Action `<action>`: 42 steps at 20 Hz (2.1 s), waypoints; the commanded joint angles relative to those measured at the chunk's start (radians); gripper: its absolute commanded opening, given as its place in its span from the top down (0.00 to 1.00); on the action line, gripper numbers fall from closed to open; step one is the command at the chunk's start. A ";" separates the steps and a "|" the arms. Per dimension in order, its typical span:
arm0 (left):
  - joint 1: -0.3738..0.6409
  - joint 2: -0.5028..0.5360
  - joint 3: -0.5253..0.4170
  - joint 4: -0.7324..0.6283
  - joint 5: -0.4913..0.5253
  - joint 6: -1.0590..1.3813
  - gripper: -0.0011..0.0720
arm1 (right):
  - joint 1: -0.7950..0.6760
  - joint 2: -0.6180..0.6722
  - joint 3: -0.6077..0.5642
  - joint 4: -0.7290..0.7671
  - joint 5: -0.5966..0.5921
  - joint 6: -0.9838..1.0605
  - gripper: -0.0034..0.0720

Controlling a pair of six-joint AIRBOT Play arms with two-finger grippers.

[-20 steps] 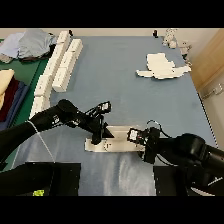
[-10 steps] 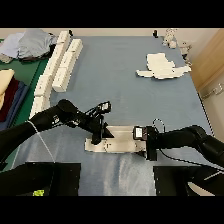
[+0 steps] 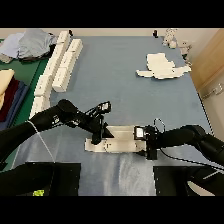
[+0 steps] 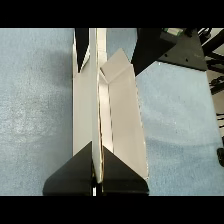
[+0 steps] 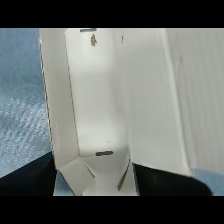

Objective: Fold the box.

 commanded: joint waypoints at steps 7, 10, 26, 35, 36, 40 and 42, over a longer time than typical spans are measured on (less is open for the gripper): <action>0.000 0.000 0.001 0.000 0.000 0.000 0.97 | -0.077 -0.103 -0.001 0.120 -0.022 -0.158 0.00; 0.000 0.000 0.001 0.000 0.000 0.000 0.97 | -0.077 -0.111 -0.001 0.121 -0.024 -0.159 0.00; 0.000 0.000 0.001 0.000 0.000 0.001 0.96 | -0.045 -0.117 -0.024 0.101 0.048 -0.158 0.08; 0.000 0.000 0.001 0.000 0.000 0.000 0.97 | -0.010 -0.117 -0.030 0.100 0.049 -0.159 0.30; 0.000 0.000 0.001 0.000 0.000 0.000 0.96 | -0.010 -0.117 -0.030 0.097 0.049 -0.158 0.30; 0.000 0.000 0.001 0.000 0.000 0.000 0.97 | -0.010 -0.115 -0.030 0.089 0.039 -0.158 0.29; 0.000 0.000 0.001 0.000 0.000 0.000 0.97 | -0.010 -0.111 -0.030 0.089 0.037 -0.158 0.05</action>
